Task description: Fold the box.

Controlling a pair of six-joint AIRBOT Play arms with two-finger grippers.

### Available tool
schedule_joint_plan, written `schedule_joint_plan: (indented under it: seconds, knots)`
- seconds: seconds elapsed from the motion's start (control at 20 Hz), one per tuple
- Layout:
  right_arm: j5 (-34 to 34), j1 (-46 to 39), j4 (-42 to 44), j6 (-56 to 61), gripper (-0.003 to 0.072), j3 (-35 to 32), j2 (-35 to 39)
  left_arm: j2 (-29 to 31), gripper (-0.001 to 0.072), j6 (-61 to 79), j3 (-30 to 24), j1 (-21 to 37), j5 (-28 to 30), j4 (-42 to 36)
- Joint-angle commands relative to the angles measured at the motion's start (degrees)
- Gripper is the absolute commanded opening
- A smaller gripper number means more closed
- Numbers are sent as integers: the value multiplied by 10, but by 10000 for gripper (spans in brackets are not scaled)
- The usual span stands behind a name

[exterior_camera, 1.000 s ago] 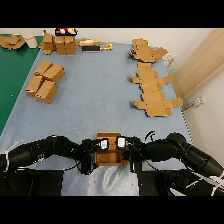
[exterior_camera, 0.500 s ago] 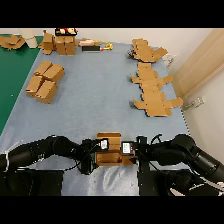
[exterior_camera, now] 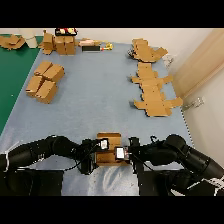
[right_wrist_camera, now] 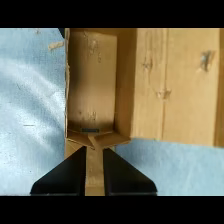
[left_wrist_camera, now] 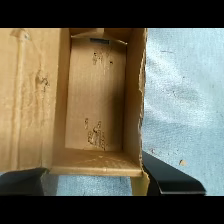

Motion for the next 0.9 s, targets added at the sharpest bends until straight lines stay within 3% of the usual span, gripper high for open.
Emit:
schedule_joint_plan:
  seconds: [0.0,0.45,0.5,0.55,0.6,0.85]
  knots:
    - [24,23,5,-4,153,0,-13,0,463,0,0,0,0,0]
    - [78,26,31,-16,165,0,-45,0,462,0,0,0,0,0]
    - [77,26,39,-16,253,0,-45,0,462,0,0,0,0,0]
    - [77,26,47,-16,396,0,-45,0,462,0,0,0,0,0]
    - [76,26,56,-16,475,0,-45,0,462,0,0,0,0,0]
    - [76,26,61,-16,498,0,-72,0,462,0,0,0,0,0]
